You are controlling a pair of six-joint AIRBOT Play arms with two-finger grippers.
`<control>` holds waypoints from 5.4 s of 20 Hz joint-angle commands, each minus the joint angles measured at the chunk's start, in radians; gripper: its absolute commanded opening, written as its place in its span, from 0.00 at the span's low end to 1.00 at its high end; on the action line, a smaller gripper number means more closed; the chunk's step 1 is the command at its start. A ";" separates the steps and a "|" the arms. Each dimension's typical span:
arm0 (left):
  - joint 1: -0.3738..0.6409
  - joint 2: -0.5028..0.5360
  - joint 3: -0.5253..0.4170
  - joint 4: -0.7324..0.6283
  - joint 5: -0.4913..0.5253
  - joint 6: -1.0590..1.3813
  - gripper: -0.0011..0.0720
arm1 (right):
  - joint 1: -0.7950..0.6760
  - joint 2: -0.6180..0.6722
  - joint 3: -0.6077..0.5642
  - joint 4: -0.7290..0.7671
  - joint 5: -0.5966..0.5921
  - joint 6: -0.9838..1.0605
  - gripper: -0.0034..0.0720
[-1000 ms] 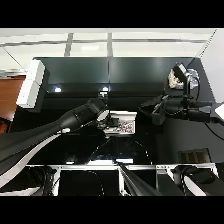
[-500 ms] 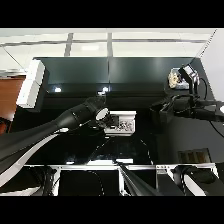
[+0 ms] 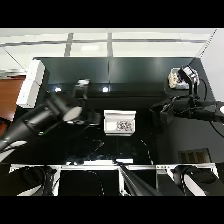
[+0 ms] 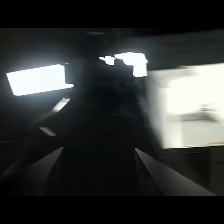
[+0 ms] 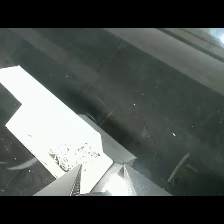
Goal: Fold the box and place the chain.
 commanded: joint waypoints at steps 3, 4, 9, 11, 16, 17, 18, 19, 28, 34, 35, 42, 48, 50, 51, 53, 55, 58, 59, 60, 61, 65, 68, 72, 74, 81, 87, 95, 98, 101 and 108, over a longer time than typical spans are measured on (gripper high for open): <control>0.331 0.092 -0.245 -0.320 0.196 0.302 0.71 | -0.001 -0.001 -0.023 0.002 0.001 0.030 0.45; 0.391 0.077 -0.284 -0.486 0.266 0.496 0.71 | -0.001 -0.001 -0.027 0.000 0.000 0.029 0.45; 0.480 -0.077 -0.331 -0.903 0.298 1.488 0.85 | -0.001 -0.002 -0.027 -0.005 -0.056 0.030 0.45; 0.447 -0.119 -0.329 -0.903 0.306 1.655 1.00 | -0.001 -0.002 -0.027 -0.005 -0.060 0.053 0.45; 0.357 -0.166 -0.330 -0.900 0.338 2.205 1.00 | -0.001 -0.002 -0.027 -0.005 -0.064 0.071 0.45; 0.341 -0.167 -0.329 -0.902 0.375 2.275 1.00 | -0.001 -0.002 -0.027 -0.005 -0.064 0.071 0.45; 0.327 -0.167 -0.329 -0.905 0.421 2.325 1.00 | -0.001 -0.002 -0.027 -0.005 -0.065 0.073 0.45; 0.314 -0.169 -0.329 -0.924 0.474 2.356 1.00 | -0.001 -0.002 -0.027 -0.005 -0.067 0.080 0.45; 0.304 -0.193 -0.329 -1.107 0.505 2.475 1.00 | -0.001 -0.002 -0.027 -0.004 -0.067 0.087 0.45; 0.280 -0.224 -0.329 -1.170 0.500 2.519 0.99 | 0.000 -0.002 -0.040 -0.001 -0.112 0.087 0.45; 0.277 -0.229 -0.327 -1.167 0.499 2.519 0.95 | 0.003 -0.004 -0.046 0.000 -0.129 0.087 0.45; 0.274 -0.229 -0.323 -1.167 0.510 2.519 0.68 | 0.162 -0.220 -0.118 0.146 -0.543 0.268 0.99; 0.274 -0.229 -0.323 -1.167 0.510 2.519 0.68 | 0.267 -0.386 -0.088 0.171 -0.401 -0.107 0.98; 0.273 -0.230 -0.323 -1.167 0.510 2.519 0.68 | 0.263 -0.362 -0.051 0.099 -0.332 -0.289 0.98; 0.274 -0.231 -0.323 -1.167 0.509 2.519 0.68 | 0.263 -0.352 -0.023 0.093 -0.285 -0.348 0.98; 0.274 -0.231 -0.323 -1.167 0.506 2.519 0.68 | 0.268 -0.349 0.033 0.096 -0.143 -0.463 0.98; 0.274 -0.231 -0.323 -1.167 0.505 2.519 0.68 | 0.267 -0.349 0.049 0.095 -0.048 -0.569 0.98; 0.274 -0.231 -0.323 -1.167 0.504 2.519 0.68 | 0.267 -0.350 0.047 0.069 -0.035 -0.601 0.98; 0.274 -0.231 -0.323 -1.167 0.504 2.518 0.68 | 0.268 -0.351 0.043 0.072 -0.055 -0.611 0.98; 0.274 -0.231 -0.323 -1.167 0.504 2.518 0.68 | 0.272 -0.356 0.035 0.072 -0.072 -0.614 0.98; 0.274 -0.231 -0.323 -1.167 0.503 2.516 0.68 | 0.275 -0.357 0.028 0.079 -0.069 -0.629 0.98; 0.273 -0.231 -0.323 -1.167 0.502 2.515 0.68 | 0.311 -0.358 0.003 0.061 -0.096 -0.653 0.98; 0.273 -0.231 -0.323 -1.167 0.502 2.515 0.68 | 0.311 -0.358 -0.008 0.032 -0.135 -0.653 0.72; 0.274 -0.231 -0.323 -1.167 0.502 2.515 0.68 | 0.311 -0.358 -0.008 0.049 -0.086 -0.652 0.44; 0.273 -0.231 -0.323 -1.167 0.501 2.515 0.68 | 0.311 -0.358 -0.008 0.049 -0.085 -0.652 0.44; 0.273 -0.231 -0.323 -1.167 0.499 2.515 0.68 | 0.311 -0.358 -0.008 0.047 -0.086 -0.652 0.30; 0.273 -0.231 -0.323 -1.167 0.499 2.515 0.68 | 0.311 -0.364 -0.011 0.048 -0.080 -0.652 0.30; 0.273 -0.231 -0.323 -1.167 0.499 2.515 0.68 | 0.311 -0.370 -0.011 0.048 -0.066 -0.652 0.32; 0.273 -0.231 -0.323 -1.167 0.499 2.515 0.68 | 0.311 -0.370 -0.011 0.048 -0.066 -0.652 0.32; 0.273 -0.231 -0.323 -1.167 0.499 2.515 0.68 | 0.311 -0.370 -0.011 0.048 -0.066 -0.652 0.43; 0.273 -0.231 -0.323 -1.167 0.499 2.515 0.68 | 0.311 -0.370 -0.043 0.047 -0.063 -0.648 0.43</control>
